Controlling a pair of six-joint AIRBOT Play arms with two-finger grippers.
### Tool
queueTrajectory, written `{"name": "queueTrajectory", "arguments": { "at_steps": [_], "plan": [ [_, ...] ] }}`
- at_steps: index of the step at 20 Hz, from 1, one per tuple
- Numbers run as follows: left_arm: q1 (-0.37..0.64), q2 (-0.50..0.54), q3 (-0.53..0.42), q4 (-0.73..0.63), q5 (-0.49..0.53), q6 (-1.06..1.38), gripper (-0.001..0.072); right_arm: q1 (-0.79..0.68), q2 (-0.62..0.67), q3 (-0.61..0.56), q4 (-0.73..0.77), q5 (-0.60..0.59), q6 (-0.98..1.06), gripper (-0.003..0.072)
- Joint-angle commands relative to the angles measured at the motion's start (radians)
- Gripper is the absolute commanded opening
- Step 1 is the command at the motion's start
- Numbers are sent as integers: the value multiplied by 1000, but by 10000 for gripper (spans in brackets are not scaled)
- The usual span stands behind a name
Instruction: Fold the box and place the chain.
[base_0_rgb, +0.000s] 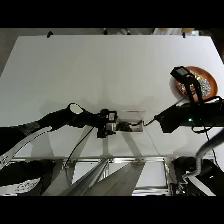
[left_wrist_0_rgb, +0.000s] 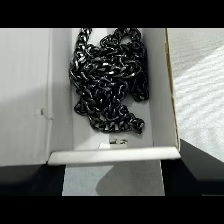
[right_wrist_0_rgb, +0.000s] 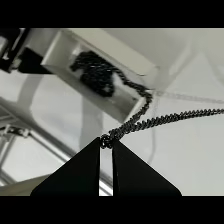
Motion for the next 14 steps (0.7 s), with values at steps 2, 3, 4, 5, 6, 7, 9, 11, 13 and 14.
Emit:
{"name": "queueTrajectory", "arguments": {
  "at_steps": [2,3,4,5,6,7,9,11,13,14],
  "plan": [
    [0,0,0,0,0,0,334,79,6,1,69,-75,3,19],
    [0,0,0,0,0,0,334,95,6,1,78,-103,3,19],
    [0,0,0,0,0,0,334,116,6,1,79,-135,3,19],
    [0,0,0,0,0,0,334,135,6,1,79,-164,3,19],
    [0,0,0,0,0,0,334,155,5,1,79,-196,4,19],
    [0,0,0,0,0,0,334,173,2,1,79,-223,4,19],
    [0,0,0,0,0,0,334,206,-7,1,78,-271,26,19],
    [0,0,0,0,0,0,334,233,-30,1,77,-294,45,19],
    [0,0,0,0,0,0,334,254,-66,1,69,-304,45,19],
    [0,0,0,0,0,0,334,261,-88,1,64,-311,45,19]
  ]
}}
